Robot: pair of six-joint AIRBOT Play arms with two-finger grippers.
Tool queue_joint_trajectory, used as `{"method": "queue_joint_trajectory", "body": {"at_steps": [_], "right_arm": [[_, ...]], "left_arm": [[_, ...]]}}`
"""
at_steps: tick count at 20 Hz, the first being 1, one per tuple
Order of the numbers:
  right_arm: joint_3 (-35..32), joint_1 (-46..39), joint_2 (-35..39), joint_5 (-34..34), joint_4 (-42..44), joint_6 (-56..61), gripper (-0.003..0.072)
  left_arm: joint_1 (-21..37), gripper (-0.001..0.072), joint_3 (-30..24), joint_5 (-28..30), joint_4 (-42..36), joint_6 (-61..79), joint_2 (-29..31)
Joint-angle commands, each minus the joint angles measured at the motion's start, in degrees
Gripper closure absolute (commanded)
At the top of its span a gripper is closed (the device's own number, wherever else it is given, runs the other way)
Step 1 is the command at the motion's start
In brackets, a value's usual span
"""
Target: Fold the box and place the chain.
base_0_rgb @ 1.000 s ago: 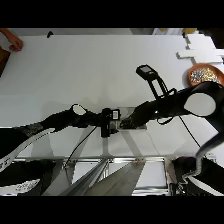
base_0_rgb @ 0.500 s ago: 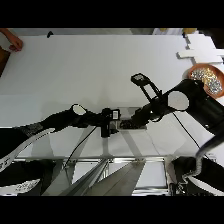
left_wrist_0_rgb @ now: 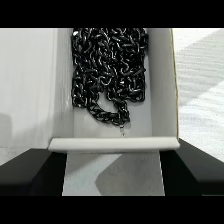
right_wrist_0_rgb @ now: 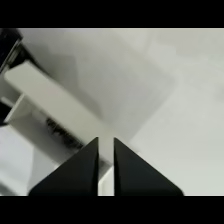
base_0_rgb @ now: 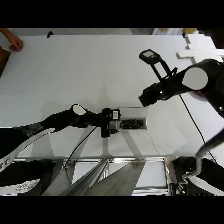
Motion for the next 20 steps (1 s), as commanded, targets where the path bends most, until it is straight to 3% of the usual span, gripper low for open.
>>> {"method": "queue_joint_trajectory", "body": {"at_steps": [1, 3, 6, 10, 20], "right_arm": [[1.33, -3.76, -4.09, -3.98, 0.28, -11.02, 0.0643], [1.31, -3.85, -7.74, -3.50, 1.01, -16.48, 0.0651], [0.63, -3.85, -11.63, -2.34, 9.40, -26.97, 0.0663], [-3.19, -3.85, -11.74, -1.53, 17.00, -35.60, 0.0662], [-14.05, -3.82, -2.58, -0.11, 17.70, -42.80, 0.0662]], "left_arm": [[-0.02, 0.0376, -0.02, 0.02, 0.00, 0.00, 0.04], [-0.02, 0.0376, -0.02, 0.02, 0.02, 0.00, 0.04], [-0.02, 0.0376, -0.02, 0.02, 0.00, 0.00, 0.04], [-0.02, 0.0376, -0.02, 0.02, 0.00, 0.00, 0.04], [-0.02, 0.0376, -0.02, 0.00, 0.02, 0.00, 0.04]]}}
